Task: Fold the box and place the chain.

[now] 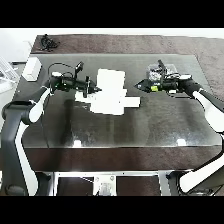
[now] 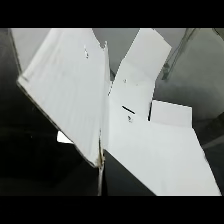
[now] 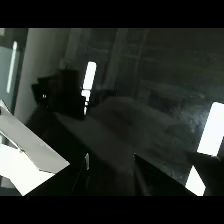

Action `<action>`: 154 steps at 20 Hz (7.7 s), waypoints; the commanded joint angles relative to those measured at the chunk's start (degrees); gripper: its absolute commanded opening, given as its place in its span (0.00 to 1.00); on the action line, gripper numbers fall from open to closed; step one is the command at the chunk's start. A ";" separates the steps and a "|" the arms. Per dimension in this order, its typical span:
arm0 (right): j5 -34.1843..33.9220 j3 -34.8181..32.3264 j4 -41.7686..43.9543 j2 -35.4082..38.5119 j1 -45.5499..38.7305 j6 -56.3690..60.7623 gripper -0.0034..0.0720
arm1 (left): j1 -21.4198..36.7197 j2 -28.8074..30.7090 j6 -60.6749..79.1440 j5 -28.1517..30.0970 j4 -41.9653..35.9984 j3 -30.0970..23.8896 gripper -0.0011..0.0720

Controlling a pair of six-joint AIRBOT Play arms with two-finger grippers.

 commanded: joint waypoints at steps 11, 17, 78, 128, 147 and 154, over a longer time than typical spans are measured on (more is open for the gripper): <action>0.26 0.02 2.03 0.13 1.07 -4.35 0.50 | -0.17 4.28 16.37 8.74 -4.94 -10.62 0.03; 0.92 0.00 2.08 0.13 1.46 -4.28 0.50 | -0.17 3.74 16.35 10.54 -0.24 -10.60 0.04; -13.16 -16.65 -16.24 12.70 20.61 -60.37 0.76 | -0.13 2.75 15.76 10.40 -2.64 -10.54 0.04; 2.19 -10.84 -11.76 14.43 8.46 -56.41 0.89 | -0.13 2.75 15.74 10.40 -2.62 -10.56 0.04; -19.74 -16.96 3.10 13.42 15.41 -72.02 0.89 | -0.13 2.75 15.74 10.25 -2.62 -10.56 0.04; -13.33 -11.15 3.96 7.50 13.86 -71.84 0.90 | -0.13 2.73 15.72 10.08 -2.60 -10.56 0.04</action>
